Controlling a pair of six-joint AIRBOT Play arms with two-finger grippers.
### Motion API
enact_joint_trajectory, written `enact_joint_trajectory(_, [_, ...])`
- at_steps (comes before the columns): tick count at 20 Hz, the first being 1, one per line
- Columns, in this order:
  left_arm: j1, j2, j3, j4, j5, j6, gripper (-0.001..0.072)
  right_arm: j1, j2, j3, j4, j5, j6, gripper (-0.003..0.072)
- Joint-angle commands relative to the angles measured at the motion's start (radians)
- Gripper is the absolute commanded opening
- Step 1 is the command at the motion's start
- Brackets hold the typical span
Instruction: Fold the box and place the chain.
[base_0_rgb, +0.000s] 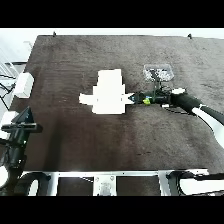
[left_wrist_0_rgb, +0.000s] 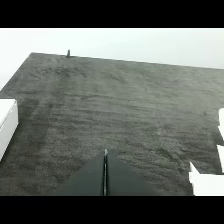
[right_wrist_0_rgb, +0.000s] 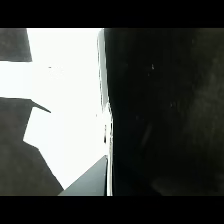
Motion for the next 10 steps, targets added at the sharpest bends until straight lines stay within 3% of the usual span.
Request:
enact_joint_trajectory(1, [0.000,0.000,0.000,0.017,-0.035,0.006,0.0295,0.026,-0.002,-0.001,0.007,-0.069,-0.092,0.0007])
enact_joint_trajectory(2, [0.000,0.000,0.000,0.017,-0.042,0.005,0.0619,0.031,-0.004,-0.001,0.007,-0.077,-0.097,0.0007])
enact_joint_trajectory(3, [0.000,0.000,0.000,0.018,-0.051,0.005,0.0654,0.037,-0.005,-0.002,0.007,-0.093,-0.103,0.0007])
enact_joint_trajectory(5, [0.000,0.000,0.001,0.019,-0.081,0.006,0.0656,0.051,-0.009,-0.008,0.006,-0.128,-0.124,0.0007])
enact_joint_trajectory(9, [0.000,0.000,0.020,0.027,-0.249,0.134,0.0646,0.077,-0.022,-0.022,0.030,-0.180,-0.145,0.0007])
enact_joint_trajectory(10, [0.000,0.000,0.034,0.027,-0.246,0.137,0.0580,0.083,-0.022,-0.032,0.040,-0.205,-0.144,0.0007])
